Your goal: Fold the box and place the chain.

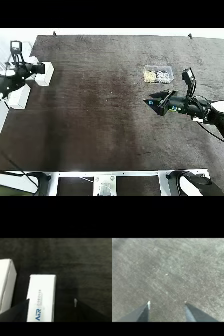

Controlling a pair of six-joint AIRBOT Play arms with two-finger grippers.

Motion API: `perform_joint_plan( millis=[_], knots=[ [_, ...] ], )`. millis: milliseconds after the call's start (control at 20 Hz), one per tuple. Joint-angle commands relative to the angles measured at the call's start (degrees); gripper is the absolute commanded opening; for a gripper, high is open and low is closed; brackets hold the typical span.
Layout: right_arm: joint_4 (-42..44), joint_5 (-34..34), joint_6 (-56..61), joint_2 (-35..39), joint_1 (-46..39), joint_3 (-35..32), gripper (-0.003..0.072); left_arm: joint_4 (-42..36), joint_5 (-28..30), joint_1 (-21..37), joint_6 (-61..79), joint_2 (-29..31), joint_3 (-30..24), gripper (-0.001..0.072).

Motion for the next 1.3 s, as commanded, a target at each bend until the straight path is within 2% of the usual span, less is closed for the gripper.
perform_joint_plan(
  millis=[0,50,100,200,250,400,500,600,700,950,1100,1250],
  knots=[
    [0.0,1.1,1.8,1.9,0.0,0.0,0.0243,0.3,-10.9,0.0,-1.6,7.8,0.0,0.0245],
    [0.0,1.1,1.8,3.5,0.0,0.0,0.0116,1.0,-14.4,0.0,-1.0,10.3,0.0,0.0018],
    [0.0,0.9,1.8,5.3,0.0,0.0,0.0018,1.3,-16.1,-0.2,-2.4,13.2,0.0,0.0017],
    [0.0,-1.9,3.3,9.9,0.0,0.0,0.0017,1.4,-16.2,-1.3,-2.6,19.2,-1.3,0.0014],
    [-0.5,-4.2,4.3,12.2,0.0,0.0,0.0016,1.4,-13.2,-2.7,-2.1,23.4,-4.0,0.0014],
    [-2.2,-13.2,4.6,19.6,0.0,-1.4,0.0015,1.4,-0.7,-10.0,5.0,36.9,-17.3,0.0014],
    [-2.2,-19.4,4.6,24.4,0.0,-3.4,0.0016,1.2,3.7,-14.6,8.0,45.1,-26.6,0.0014],
    [-3.3,-22.6,4.6,29.6,0.0,-6.5,0.0016,0.2,3.5,-17.5,8.0,52.4,-34.8,0.0014],
    [-5.2,-22.5,5.5,34.5,0.0,-10.6,0.0016,-0.2,3.3,-19.5,8.3,59.2,-43.2,0.0014],
    [-5.2,-22.8,8.9,46.8,0.0,-24.1,0.0017,-2.8,3.5,-19.8,8.1,77.2,-61.8,0.0014],
    [-5.2,-24.9,8.9,51.1,0.0,-28.9,0.0016,-3.2,3.3,-19.8,7.5,83.3,-67.7,0.002],
    [-5.3,-25.1,8.9,51.3,0.0,-29.4,0.0017,-3.2,2.8,-19.8,7.5,83.4,-68.0,0.0021]
  ],
)
